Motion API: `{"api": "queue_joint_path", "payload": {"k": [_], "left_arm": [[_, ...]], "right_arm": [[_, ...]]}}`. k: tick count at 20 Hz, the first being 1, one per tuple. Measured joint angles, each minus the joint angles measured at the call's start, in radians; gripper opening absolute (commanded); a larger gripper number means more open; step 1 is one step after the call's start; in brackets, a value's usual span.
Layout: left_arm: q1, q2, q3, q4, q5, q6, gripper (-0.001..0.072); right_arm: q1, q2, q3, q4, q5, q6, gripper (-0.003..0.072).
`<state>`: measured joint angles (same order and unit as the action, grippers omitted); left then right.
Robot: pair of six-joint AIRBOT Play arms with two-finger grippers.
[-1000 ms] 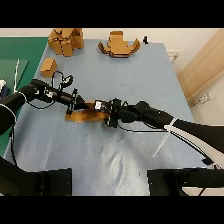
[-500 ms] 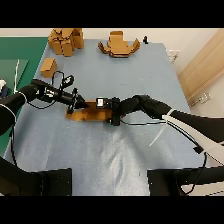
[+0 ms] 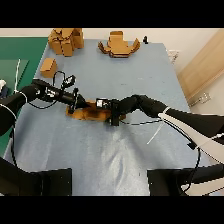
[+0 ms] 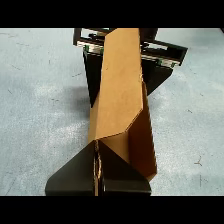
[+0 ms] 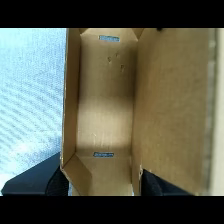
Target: Fold the box.
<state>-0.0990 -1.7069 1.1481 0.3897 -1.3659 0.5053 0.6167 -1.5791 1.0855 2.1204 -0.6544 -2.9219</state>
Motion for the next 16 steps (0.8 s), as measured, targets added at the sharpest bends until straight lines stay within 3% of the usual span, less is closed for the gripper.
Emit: {"api": "queue_joint_path", "payload": {"k": [2,3,4,5,7,8,9,10,13,16], "left_arm": [[0.0,0.0,0.0,0.0,0.002,0.0,0.0018],[0.0,0.0,0.0,0.0,0.002,0.0,0.0203],[-0.001,-0.001,0.0,0.005,0.023,-0.002,0.0567],[0.001,-0.004,-0.002,0.016,0.034,-0.011,0.0661],[0.016,0.002,0.003,-0.005,0.032,-0.056,0.0658],[0.025,0.006,0.005,0.01,0.031,-0.083,0.0504],[0.044,0.016,0.01,0.006,0.03,-0.121,0.0097],[0.064,0.026,0.011,0.006,0.017,-0.152,0.0013],[0.128,0.071,0.009,0.031,-0.071,-0.216,0.0008],[0.154,0.164,-0.041,0.048,-0.088,-0.265,0.0007]], "right_arm": [[0.0,-0.001,0.0,0.003,0.0,0.0,0.0287],[0.0,-0.002,0.0,0.003,-0.001,0.0,0.0286],[0.0,-0.003,0.0,0.011,0.0,0.001,0.0286],[0.001,-0.003,0.0,0.014,0.0,0.0,0.0287],[0.0,-0.003,0.0,0.013,-0.005,0.014,0.0287],[-0.002,-0.003,0.001,0.013,-0.007,0.02,0.0287],[-0.004,-0.003,0.001,0.014,-0.011,0.026,0.0287],[-0.008,-0.003,0.001,0.02,-0.023,0.031,0.0287],[-0.028,-0.002,0.005,0.032,-0.071,0.037,0.0287],[-0.045,0.0,0.008,0.041,-0.117,0.04,0.0287]]}}
